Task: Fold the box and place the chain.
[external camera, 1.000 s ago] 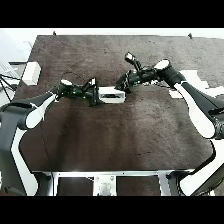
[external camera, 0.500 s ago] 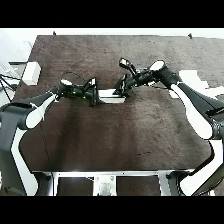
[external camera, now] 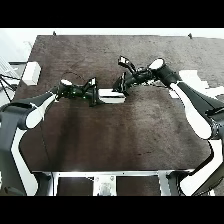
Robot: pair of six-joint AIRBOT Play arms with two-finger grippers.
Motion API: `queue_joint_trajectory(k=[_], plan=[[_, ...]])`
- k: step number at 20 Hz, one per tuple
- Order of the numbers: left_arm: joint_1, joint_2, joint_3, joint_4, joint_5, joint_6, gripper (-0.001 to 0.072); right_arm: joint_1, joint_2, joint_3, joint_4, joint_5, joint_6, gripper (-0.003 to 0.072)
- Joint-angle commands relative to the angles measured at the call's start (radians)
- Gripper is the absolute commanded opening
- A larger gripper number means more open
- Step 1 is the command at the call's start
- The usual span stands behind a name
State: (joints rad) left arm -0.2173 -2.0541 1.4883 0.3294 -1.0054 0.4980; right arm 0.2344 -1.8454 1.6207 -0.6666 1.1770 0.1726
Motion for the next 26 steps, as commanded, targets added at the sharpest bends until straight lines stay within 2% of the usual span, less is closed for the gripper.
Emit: queue_joint_trajectory(k=[1,11,15,21,26], plan=[[0.000,0.000,0.000,0.000,0.000,0.000,0.0280,0.001,-0.010,0.004,-0.006,-0.009,-0.001,0.0210],[0.000,0.000,0.000,0.000,0.000,0.000,0.0280,0.004,-0.016,0.004,-0.008,-0.010,-0.001,0.0185],[0.000,0.000,0.000,0.000,0.000,0.000,0.0280,0.016,-0.015,0.004,-0.035,-0.086,0.003,0.0187],[0.000,0.000,0.000,0.000,0.000,0.000,0.0280,0.032,-0.013,0.004,-0.112,-0.060,0.042,0.0193],[0.000,0.000,0.000,0.000,0.000,0.000,0.0281,0.036,-0.013,0.000,-0.114,-0.045,0.057,0.0192]])
